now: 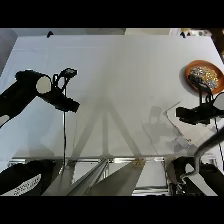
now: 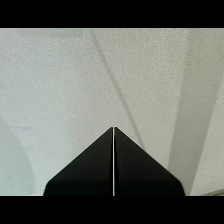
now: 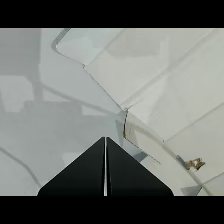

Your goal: Fold the box and place the chain.

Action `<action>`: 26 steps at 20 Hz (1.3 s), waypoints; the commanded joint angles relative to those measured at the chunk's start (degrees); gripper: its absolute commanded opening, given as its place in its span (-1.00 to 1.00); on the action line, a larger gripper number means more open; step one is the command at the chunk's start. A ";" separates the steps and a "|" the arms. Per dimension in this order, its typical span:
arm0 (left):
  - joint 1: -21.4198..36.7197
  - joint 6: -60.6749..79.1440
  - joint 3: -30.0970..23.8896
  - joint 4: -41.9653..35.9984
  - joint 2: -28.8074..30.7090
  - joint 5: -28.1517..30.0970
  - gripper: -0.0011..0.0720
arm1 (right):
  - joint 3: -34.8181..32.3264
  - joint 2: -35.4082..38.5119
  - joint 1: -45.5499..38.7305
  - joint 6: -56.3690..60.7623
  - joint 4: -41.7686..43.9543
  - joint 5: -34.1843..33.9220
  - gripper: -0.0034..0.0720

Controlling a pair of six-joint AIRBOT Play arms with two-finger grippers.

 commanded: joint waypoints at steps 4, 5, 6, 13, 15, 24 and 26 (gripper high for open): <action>-0.02 0.02 -0.02 0.00 0.04 0.00 -0.94 | 0.00 0.04 -0.04 0.02 0.00 0.02 -0.87; -0.02 0.02 -0.02 0.00 0.04 0.00 -0.94 | 0.00 0.04 -0.04 0.02 0.00 0.02 -0.87; -0.02 0.02 -0.02 0.00 0.04 0.00 -0.94 | 0.00 0.04 -0.04 0.02 0.00 0.02 -0.87; -0.02 0.02 -0.02 0.00 0.04 0.00 -0.94 | 0.17 0.04 -0.04 0.11 1.90 -3.23 -0.86; -0.02 0.02 -0.02 0.02 0.04 0.00 -0.94 | 0.81 0.04 -0.04 -1.90 2.12 -0.59 -0.86; -0.02 0.02 -0.02 0.00 0.04 0.00 -0.94 | 16.63 -8.48 -8.63 -0.31 -39.30 -0.87 -0.10; -0.02 0.02 -0.02 0.00 0.04 0.00 -0.94 | 19.37 -14.84 -14.49 -1.16 -38.75 -2.08 0.38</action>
